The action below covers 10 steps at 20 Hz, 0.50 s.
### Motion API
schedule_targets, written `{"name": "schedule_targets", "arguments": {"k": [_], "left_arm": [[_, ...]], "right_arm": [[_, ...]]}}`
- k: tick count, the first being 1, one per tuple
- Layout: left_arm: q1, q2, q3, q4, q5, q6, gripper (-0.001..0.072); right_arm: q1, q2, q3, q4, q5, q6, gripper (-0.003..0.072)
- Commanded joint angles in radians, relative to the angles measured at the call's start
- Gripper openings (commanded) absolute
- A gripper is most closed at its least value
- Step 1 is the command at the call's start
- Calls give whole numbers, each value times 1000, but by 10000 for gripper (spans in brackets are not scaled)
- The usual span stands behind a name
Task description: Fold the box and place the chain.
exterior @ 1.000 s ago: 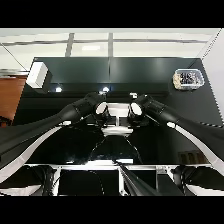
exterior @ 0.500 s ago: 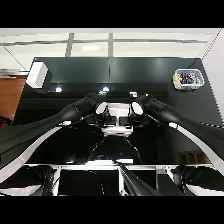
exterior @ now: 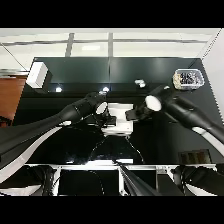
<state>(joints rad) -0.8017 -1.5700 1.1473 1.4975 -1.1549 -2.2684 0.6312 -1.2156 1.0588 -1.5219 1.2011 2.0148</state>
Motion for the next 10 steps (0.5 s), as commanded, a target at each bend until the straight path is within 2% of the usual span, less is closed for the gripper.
{"name": "schedule_targets", "arguments": {"k": [1,4,10], "left_arm": [[0,0,1,13,-1,-19,25],[0,0,2,21,-7,-46,25],[0,2,25,40,-2,-52,26]], "right_arm": [[-87,135,3,-249,15,-31,331],[-272,149,-6,-362,-14,-31,330],[-597,140,-103,-360,-203,-41,329]]}}
